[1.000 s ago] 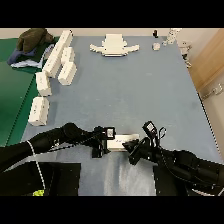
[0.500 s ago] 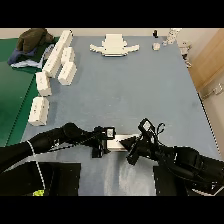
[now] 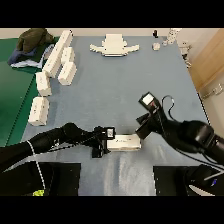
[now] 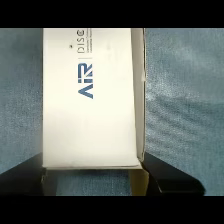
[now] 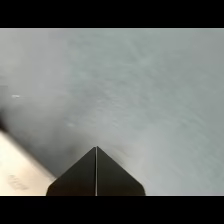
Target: Fold the box.
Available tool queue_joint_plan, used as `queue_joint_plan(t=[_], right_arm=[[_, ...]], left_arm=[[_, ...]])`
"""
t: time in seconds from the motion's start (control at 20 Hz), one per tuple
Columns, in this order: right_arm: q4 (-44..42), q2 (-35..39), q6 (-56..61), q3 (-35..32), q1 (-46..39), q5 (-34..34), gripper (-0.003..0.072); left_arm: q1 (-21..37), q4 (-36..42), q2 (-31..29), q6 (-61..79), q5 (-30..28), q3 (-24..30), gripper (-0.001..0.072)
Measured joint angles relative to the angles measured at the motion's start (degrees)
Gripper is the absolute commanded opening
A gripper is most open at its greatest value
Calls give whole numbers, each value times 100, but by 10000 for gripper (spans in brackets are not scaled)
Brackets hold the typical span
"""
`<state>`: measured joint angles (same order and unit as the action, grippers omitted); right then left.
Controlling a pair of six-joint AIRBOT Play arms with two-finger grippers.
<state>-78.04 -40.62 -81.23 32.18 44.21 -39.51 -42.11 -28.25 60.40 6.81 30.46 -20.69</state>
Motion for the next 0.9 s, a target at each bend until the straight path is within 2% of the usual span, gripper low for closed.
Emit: queue_joint_plan(t=[0.3, 0.45, 0.6, 0.9], right_arm=[[-125, -1609, 424, 1744, -1515, -2214, 6], [-317, -2330, 710, 2341, -2009, -3034, 6], [-468, -2730, 879, 2612, -2221, -3401, 6], [-621, -2938, 968, 2750, -2332, -3676, 6]], left_arm=[[0, 0, 0, 0, 0, 0, 519], [0, 0, 0, 0, 0, 0, 518], [0, 0, 2, 0, 0, 0, 518], [50, -42, -94, -308, 37, 4, 519]])
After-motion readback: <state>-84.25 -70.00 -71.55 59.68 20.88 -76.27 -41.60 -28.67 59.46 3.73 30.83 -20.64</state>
